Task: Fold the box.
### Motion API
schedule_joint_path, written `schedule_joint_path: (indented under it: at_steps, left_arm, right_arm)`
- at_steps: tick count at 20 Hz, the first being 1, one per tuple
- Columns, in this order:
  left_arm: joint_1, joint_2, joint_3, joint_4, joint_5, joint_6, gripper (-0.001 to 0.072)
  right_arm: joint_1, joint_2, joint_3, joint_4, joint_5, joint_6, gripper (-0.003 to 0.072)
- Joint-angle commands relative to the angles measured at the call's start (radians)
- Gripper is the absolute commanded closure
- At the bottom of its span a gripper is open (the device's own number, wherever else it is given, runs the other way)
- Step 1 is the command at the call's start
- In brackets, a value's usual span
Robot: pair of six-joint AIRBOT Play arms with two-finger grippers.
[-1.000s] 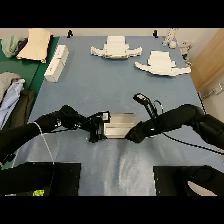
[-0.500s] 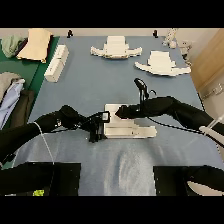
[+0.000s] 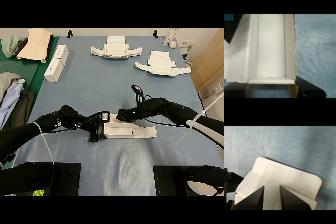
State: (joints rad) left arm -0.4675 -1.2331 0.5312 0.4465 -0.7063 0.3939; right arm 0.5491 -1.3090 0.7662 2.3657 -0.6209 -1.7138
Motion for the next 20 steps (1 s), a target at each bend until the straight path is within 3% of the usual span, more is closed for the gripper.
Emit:
schedule_joint_path:
  at_steps: [1, 7, 11, 15, 16, 17, 18, 20]
  left_arm:
    - [0.000, 0.000, 0.001, 0.001, -0.001, 0.002, 0.0215]
    - [0.000, 0.000, 0.001, 0.001, 0.000, 0.002, 0.0215]
    - [0.000, 0.000, 0.001, 0.001, 0.000, 0.002, 0.0215]
    - [0.000, 0.000, 0.001, 0.001, 0.000, 0.002, 0.0215]
    - [0.000, 0.000, 0.001, 0.001, 0.000, 0.002, 0.0215]
    - [0.000, 0.000, 0.001, 0.001, 0.000, 0.002, 0.0215]
    - [0.000, 0.000, 0.001, 0.002, 0.000, 0.002, 0.0215]
    - [0.000, 0.000, 0.001, 0.001, 0.000, 0.002, 0.0215]
  right_arm:
    - [0.001, 0.003, 0.002, -0.002, -0.017, -0.008, 0.0388]
    - [-0.014, 0.205, 0.001, -0.103, -0.082, -0.039, 0.0388]
    - [-0.013, 0.373, -0.001, -0.248, -0.327, -0.086, 0.0388]
    - [-0.013, 0.503, -0.059, -0.276, -0.574, -0.338, 0.0387]
    - [-0.013, 0.516, -0.082, -0.308, -0.606, -0.382, 0.0352]
    - [-0.013, 0.519, -0.107, -0.356, -0.612, -0.427, 0.0181]
    - [-0.013, 0.513, -0.128, -0.407, -0.598, -0.489, 0.0076]
    - [-0.013, 0.483, -0.150, -0.476, -0.519, -0.593, 0.0070]
